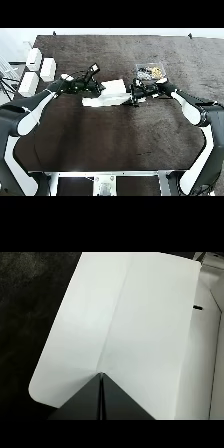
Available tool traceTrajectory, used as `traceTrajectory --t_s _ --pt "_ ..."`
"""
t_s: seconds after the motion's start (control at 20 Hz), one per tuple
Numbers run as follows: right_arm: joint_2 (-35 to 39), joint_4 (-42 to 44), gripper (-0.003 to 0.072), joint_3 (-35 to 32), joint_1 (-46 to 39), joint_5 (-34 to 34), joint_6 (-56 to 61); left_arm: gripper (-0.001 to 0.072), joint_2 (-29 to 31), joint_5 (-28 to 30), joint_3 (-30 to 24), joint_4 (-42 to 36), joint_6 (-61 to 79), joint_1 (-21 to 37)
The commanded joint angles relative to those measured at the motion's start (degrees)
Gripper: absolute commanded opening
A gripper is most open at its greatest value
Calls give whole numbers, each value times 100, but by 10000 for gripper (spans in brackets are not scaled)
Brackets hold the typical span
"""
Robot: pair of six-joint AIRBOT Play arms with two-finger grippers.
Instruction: Fold the box and place the chain.
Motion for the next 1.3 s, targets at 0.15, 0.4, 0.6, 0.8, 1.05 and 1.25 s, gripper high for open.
traceTrajectory --t_s 0.15,0.4,0.6,0.8,1.05,1.25 --pt "2 -2 495 0 7 -4 0 18 46 -2111 960 142 -321 479" --pt "2 -2 494 0 7 -4 -2 17 1851 -1829 201 1416 -376 568" --pt "2 -4 494 0 7 -4 -2 34 2245 -933 -1290 1690 -398 568" --pt "2 -2 495 0 4 -4 -2 564 1965 -868 -1711 1703 -380 568" --pt "2 -2 495 0 4 -4 0 565 1899 -728 -1711 1687 -372 566" --pt "2 -2 494 0 7 -4 0 648 1899 -949 -1698 1580 -306 566"
